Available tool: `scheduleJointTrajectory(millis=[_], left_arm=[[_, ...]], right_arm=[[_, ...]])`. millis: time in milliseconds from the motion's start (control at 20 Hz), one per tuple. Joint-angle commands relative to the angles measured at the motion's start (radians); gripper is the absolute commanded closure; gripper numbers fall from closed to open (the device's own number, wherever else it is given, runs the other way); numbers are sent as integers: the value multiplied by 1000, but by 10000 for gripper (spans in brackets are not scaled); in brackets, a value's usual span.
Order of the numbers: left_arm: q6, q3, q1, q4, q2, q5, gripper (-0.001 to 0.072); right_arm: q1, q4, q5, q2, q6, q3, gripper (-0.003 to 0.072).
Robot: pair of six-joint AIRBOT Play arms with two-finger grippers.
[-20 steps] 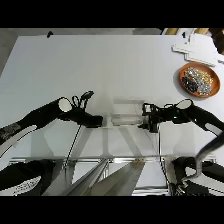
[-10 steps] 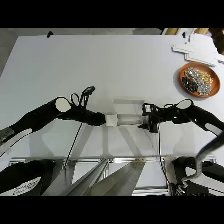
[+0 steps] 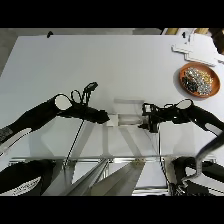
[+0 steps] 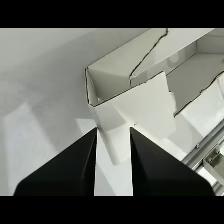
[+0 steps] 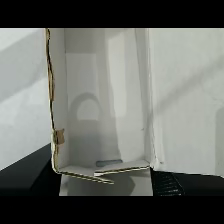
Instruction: Fold the box and place the chain.
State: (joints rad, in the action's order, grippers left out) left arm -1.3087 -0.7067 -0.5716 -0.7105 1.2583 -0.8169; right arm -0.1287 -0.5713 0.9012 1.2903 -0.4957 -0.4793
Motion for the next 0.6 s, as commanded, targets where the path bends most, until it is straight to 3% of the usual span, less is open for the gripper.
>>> scheduleJointTrajectory(millis=[0, 150, 250, 550], left_arm=[[-2, -6, -13, 8, 14, 15, 406], [-36, -6, -33, 7, 15, 26, 369], [-80, -17, -56, 0, 20, 32, 254], [-254, -112, -126, -75, 68, 40, 254]], right_arm=[[0, 0, 0, 0, 0, -1, 285], [0, 0, 0, 0, 1, -1, 285], [0, 0, 0, 0, 0, -1, 285], [0, 0, 0, 0, 0, -1, 285]])
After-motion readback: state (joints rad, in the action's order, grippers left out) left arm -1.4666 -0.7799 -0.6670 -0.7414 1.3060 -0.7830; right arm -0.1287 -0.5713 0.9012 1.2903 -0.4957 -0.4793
